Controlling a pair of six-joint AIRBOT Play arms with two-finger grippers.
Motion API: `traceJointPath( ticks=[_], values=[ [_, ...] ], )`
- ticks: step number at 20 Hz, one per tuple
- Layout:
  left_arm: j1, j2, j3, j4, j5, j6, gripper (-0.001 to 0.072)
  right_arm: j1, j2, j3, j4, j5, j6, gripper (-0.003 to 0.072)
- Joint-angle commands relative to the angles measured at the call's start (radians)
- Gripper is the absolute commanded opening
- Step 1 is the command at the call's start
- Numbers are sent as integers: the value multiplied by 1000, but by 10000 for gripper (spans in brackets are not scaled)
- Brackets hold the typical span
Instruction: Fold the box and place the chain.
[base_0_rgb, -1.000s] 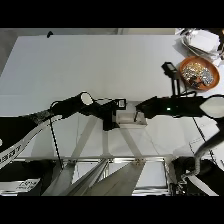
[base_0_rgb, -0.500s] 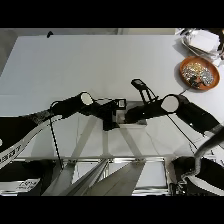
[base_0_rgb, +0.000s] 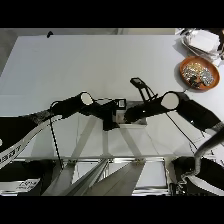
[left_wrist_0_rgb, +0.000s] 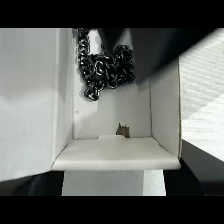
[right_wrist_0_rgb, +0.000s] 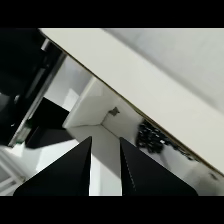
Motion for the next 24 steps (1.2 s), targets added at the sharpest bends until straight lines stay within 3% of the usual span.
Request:
traceJointPath(
  ticks=[1, 6, 8, 11, 17, 24],
  values=[
    [1, 0, 1, 0, 0, 1, 314, -110, 88, 76, -84, 191, 19, 196],
    [1, 0, 1, 0, 0, 0, 314, -360, 189, 82, -497, 248, 140, 196],
    [1, 0, 1, 0, 0, 0, 314, -458, 166, 82, -609, 164, 161, 208],
    [1, 0, 1, 0, 0, 0, 314, -574, 82, 82, -733, 13, 220, 300],
    [1, 0, 1, 0, 0, 1, 314, -756, -151, 82, -754, -204, 365, 300],
    [1, 0, 1, 0, 0, 0, 314, -766, -267, 82, -670, -407, 371, 295]
  ],
)
